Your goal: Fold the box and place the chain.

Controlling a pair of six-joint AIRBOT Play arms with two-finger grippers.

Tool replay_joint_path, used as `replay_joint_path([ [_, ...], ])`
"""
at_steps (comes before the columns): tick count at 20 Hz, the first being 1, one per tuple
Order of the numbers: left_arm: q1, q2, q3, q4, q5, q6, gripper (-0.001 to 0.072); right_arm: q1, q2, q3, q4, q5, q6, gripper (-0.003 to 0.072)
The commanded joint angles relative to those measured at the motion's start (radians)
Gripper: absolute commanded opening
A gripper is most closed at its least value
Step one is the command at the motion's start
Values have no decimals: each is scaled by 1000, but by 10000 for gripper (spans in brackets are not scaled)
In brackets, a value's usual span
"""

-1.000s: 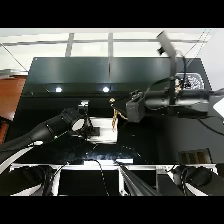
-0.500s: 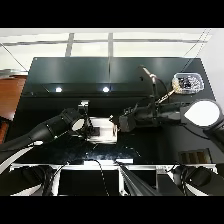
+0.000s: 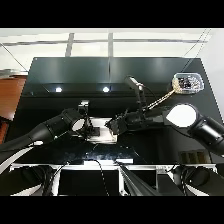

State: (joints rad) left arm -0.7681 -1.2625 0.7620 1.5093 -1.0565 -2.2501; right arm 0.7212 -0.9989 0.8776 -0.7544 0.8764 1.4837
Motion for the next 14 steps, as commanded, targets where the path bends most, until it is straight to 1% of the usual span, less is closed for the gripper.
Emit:
replay_joint_path([
  [1,0,0,0,0,1,0,32,6,-50,-1,-3,-2,2,19],
  [2,0,0,0,0,0,0,32,6,-53,-1,-6,-2,3,38],
  [3,0,0,0,0,0,0,32,-9,-52,1,-5,3,17,234],
  [4,0,0,0,0,-1,0,32,-42,-44,1,-5,23,43,473],
  [5,0,0,0,0,0,0,32,-87,-29,1,-7,56,42,547],
  [7,0,0,0,0,0,0,32,-193,16,1,-31,127,34,552],
  [9,0,0,0,0,0,0,32,-322,66,1,-113,199,35,552],
  [11,0,0,0,0,0,0,32,-447,82,0,-255,260,58,552],
  [14,0,0,0,0,-3,0,32,-561,78,-14,-525,256,185,552],
])
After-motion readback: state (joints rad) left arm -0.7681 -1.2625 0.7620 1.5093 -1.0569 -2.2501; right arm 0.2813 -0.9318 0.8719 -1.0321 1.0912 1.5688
